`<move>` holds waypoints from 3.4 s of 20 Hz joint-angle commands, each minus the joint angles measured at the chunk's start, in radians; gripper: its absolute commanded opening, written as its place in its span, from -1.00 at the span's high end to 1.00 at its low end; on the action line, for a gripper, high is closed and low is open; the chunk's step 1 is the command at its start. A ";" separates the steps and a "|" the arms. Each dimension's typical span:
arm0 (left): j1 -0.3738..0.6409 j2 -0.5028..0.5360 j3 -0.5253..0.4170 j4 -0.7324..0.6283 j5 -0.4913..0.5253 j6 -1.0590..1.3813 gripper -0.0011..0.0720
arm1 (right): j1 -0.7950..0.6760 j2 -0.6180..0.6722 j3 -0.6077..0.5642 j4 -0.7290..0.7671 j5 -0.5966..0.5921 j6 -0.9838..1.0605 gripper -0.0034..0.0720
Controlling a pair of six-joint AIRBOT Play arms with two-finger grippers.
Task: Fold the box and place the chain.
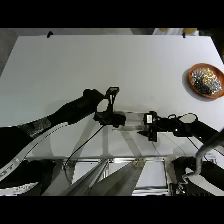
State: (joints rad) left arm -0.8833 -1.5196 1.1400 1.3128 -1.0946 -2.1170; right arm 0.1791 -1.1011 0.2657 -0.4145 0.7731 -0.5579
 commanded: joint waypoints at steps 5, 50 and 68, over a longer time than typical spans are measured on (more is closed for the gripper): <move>-0.045 -0.081 0.053 0.045 -0.032 -0.177 0.14 | 0.000 0.000 0.000 0.000 0.001 0.000 0.06; -0.007 -0.104 0.169 0.001 -0.145 0.074 -0.28 | 0.000 0.000 0.000 0.000 0.001 0.000 0.06; 0.366 0.412 -0.450 -0.470 0.079 2.050 -0.93 | 0.000 0.000 0.000 0.000 0.001 0.000 0.06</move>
State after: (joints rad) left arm -0.5694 -1.1587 0.9104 1.0828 -1.2114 -0.6647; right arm 0.1791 -1.1011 0.2657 -0.4149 0.7738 -0.5579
